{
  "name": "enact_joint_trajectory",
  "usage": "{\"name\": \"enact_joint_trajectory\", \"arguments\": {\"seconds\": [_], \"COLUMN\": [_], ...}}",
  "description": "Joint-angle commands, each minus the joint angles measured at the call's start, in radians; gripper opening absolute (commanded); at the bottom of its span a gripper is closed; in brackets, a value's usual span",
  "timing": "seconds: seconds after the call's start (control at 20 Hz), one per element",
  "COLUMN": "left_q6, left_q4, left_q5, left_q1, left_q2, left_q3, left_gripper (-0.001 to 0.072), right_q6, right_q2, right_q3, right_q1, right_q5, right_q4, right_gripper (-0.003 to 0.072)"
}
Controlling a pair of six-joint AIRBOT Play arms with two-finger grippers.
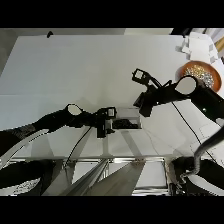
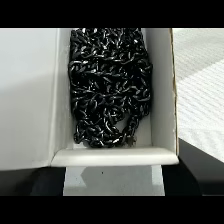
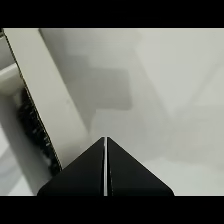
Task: Fold the box and place the chain.
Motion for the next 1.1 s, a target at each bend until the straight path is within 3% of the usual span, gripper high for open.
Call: {"name": "enact_joint_trajectory", "arguments": {"seconds": [0.0,0.25,0.35,0.7,0.8,1.05], "left_q6": [0.000,0.000,0.000,0.000,0.000,0.000], "left_q4": [0.000,0.000,0.000,0.000,0.000,0.000], "left_q5": [0.000,0.000,0.000,0.000,0.000,0.000], "left_q1": [0.001,0.001,0.001,0.001,0.001,0.001], "left_q2": [0.000,0.000,0.000,0.001,0.000,0.000], "left_q3": [0.000,0.000,0.000,0.000,0.000,0.000], "left_gripper": [0.0031,0.0031,0.0031,0.0031,0.0031,0.0031], "right_q6": [-0.091,-0.130,-0.139,-0.216,-0.216,-0.216], "right_q2": [-0.020,-0.045,-0.040,-0.037,-0.035,-0.035], "right_q3": [0.002,0.001,0.001,-0.024,-0.024,-0.024], "right_q1": [0.001,0.002,0.011,0.087,0.100,0.139], "right_q5": [0.138,0.233,0.233,0.221,0.203,0.161], "right_q4": [0.032,0.124,0.143,0.082,0.067,-0.004], "right_gripper": [0.0006,0.0028,0.0156,0.0182,0.0248,0.0249]}}
